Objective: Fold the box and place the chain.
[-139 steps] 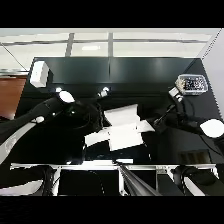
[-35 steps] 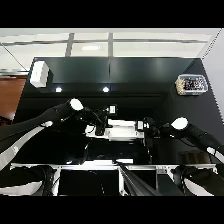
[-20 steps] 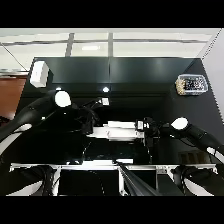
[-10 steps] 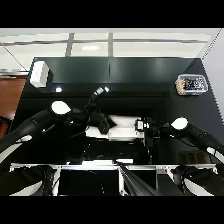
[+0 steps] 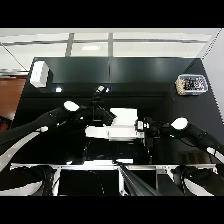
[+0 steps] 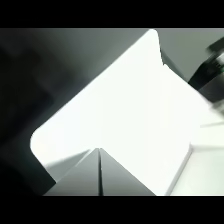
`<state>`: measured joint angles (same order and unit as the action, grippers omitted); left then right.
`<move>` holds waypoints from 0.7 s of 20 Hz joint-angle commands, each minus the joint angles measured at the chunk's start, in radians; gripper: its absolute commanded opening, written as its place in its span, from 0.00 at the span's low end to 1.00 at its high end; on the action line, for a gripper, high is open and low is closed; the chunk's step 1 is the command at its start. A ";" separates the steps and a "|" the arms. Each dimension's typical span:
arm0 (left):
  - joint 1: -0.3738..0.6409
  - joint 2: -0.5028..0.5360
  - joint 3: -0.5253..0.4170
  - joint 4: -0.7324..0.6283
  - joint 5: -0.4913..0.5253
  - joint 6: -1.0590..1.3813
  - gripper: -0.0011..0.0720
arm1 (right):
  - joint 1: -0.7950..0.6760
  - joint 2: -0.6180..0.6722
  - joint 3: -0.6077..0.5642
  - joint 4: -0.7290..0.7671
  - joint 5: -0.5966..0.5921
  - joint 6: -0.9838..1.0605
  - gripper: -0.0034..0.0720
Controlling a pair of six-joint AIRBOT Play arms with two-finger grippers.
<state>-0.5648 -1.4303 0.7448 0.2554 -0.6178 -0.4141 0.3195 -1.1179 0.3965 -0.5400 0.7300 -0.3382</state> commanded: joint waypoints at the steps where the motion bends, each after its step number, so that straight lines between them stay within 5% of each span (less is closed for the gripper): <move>1: 0.000 -0.047 0.006 0.051 -0.101 -0.021 0.05 | 0.000 0.000 0.001 0.001 -0.001 0.000 0.67; 4: 0.015 -0.043 0.027 0.055 -0.106 0.007 0.05 | 0.000 0.000 0.001 0.001 -0.001 0.000 0.67; 7: 0.092 0.008 0.084 0.118 -0.225 -0.016 0.05 | 0.000 0.000 0.001 0.001 -0.001 0.000 0.67; 11: 0.243 0.208 0.077 0.314 -0.361 -0.122 0.05 | 0.000 0.000 0.001 0.001 -0.001 0.000 0.67; 14: 0.376 0.354 -0.019 0.283 -0.375 -0.121 0.05 | 0.000 0.000 0.001 0.001 -0.001 0.000 0.67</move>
<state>-0.2970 -1.1973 0.7826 0.5087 -0.9375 -0.5068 0.3195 -1.1179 0.3965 -0.5385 0.7273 -0.3370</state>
